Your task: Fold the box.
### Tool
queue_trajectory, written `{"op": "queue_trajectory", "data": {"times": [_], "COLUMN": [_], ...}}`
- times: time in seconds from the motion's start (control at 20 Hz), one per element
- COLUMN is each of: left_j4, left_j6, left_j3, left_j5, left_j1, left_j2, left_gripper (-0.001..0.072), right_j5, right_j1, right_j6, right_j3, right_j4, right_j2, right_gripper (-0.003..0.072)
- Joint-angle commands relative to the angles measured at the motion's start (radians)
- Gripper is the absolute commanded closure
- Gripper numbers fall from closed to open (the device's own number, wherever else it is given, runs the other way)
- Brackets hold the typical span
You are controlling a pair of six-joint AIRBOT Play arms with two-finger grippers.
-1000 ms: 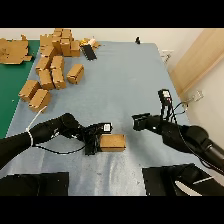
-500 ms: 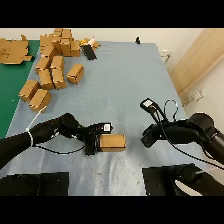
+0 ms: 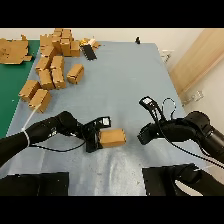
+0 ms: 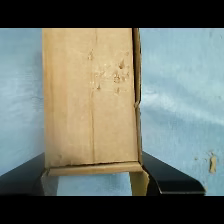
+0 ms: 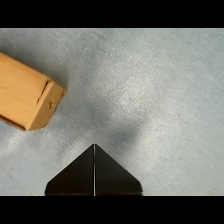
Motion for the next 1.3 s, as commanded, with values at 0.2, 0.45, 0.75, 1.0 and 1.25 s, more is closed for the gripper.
{"op": "queue_trajectory", "data": {"times": [0.2,0.45,0.75,1.0,1.25], "left_j4": [0.029,0.284,0.365,0.370,0.413], "left_j6": [-0.278,-0.694,-0.850,-0.850,-0.854], "left_j3": [0.008,0.008,0.008,0.008,0.008], "left_j5": [0.029,0.145,0.219,0.234,0.254], "left_j1": [0.133,0.346,0.593,0.701,0.708], "left_j2": [0.105,0.106,0.106,0.102,0.079], "left_gripper": [0.0301,0.0301,0.0302,0.0301,0.0302], "right_j5": [0.031,0.031,0.032,0.074,0.085], "right_j1": [0.000,0.000,0.000,0.000,0.000], "right_j6": [0.022,0.022,0.022,0.022,0.021], "right_j3": [-0.003,-0.005,-0.005,-0.005,-0.005], "right_j4": [-0.003,-0.006,-0.006,-0.006,0.017], "right_j2": [-0.002,-0.002,-0.002,-0.002,-0.002], "right_gripper": [0.0684,0.0684,0.0684,0.0683,0.0684]}}
